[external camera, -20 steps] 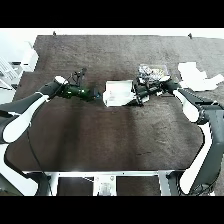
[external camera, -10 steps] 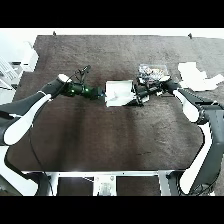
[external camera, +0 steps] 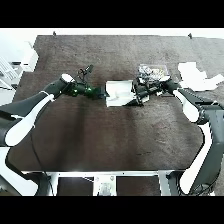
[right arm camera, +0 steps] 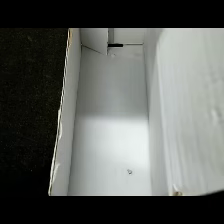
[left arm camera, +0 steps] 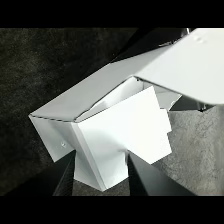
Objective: Fold the box and place the chain.
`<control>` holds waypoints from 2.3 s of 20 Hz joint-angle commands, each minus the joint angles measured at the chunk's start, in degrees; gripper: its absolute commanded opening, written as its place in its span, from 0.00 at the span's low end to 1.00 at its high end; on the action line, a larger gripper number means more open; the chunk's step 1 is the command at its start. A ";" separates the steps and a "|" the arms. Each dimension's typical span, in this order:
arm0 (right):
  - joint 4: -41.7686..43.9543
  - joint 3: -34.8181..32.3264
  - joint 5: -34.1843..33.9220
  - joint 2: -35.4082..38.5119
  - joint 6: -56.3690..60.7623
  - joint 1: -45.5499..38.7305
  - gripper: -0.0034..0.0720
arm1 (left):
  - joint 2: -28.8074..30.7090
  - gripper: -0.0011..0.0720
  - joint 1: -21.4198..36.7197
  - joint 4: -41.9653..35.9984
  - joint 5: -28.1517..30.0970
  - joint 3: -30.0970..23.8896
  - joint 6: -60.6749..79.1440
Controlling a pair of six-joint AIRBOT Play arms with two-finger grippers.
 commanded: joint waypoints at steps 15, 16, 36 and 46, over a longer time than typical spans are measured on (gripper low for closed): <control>0.02 0.00 0.02 0.02 0.00 -0.02 0.62 | -0.39 0.54 -8.55 26.99 3.06 7.89 -33.22; 0.02 0.00 0.02 0.02 0.00 -0.02 0.62 | -0.39 0.54 -9.01 28.89 3.08 7.89 -35.23; 0.02 0.00 0.02 0.02 0.00 -0.02 0.62 | -7.52 0.54 -11.43 41.31 -11.26 21.00 -50.60; 0.02 0.00 0.02 0.02 0.00 -0.02 0.62 | -12.39 0.54 -11.43 47.87 -23.71 32.33 -53.68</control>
